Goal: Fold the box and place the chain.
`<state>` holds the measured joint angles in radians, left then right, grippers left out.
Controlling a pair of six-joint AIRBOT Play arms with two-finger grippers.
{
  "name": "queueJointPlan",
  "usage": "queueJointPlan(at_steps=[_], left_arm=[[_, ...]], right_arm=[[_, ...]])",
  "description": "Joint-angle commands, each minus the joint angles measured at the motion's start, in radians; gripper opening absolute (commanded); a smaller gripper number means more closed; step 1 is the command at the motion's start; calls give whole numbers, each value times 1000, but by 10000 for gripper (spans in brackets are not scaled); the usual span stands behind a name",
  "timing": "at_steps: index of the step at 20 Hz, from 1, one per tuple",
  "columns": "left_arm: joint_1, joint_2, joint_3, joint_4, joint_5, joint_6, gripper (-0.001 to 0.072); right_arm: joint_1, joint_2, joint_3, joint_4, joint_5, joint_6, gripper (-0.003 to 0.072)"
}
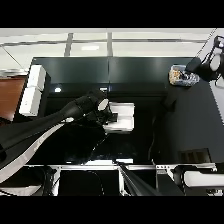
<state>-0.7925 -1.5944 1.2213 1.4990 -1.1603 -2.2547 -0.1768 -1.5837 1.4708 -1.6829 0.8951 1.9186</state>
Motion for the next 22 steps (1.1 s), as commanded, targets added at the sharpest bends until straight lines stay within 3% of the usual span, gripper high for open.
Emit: queueJointPlan(at_steps=[1,3,4,5,8,13,14,17,18,21,22], left_arm=[[1,0,1,0,-2,0,24],[1,0,1,2,-1,0,24],[1,0,1,4,-1,0,24],[1,0,1,4,-1,0,24],[1,0,1,4,-1,0,24],[1,0,1,4,0,0,24],[1,0,1,4,0,0,23],[1,0,1,4,-1,0,23],[1,0,1,4,-1,0,24],[1,0,1,4,0,0,24],[1,0,1,4,-1,0,24]], right_arm=[[-85,-340,449,80,301,-23,720],[-94,-480,648,95,400,40,720],[-100,-511,673,118,391,80,720],[-108,-524,669,145,366,120,670],[-129,-556,666,217,351,170,668],[-134,-563,665,208,357,206,667],[-134,-566,665,209,357,209,612],[-130,-573,642,209,348,209,609],[-130,-573,625,209,348,205,542],[-130,-568,607,208,350,121,72],[-130,-555,607,205,349,89,9]])
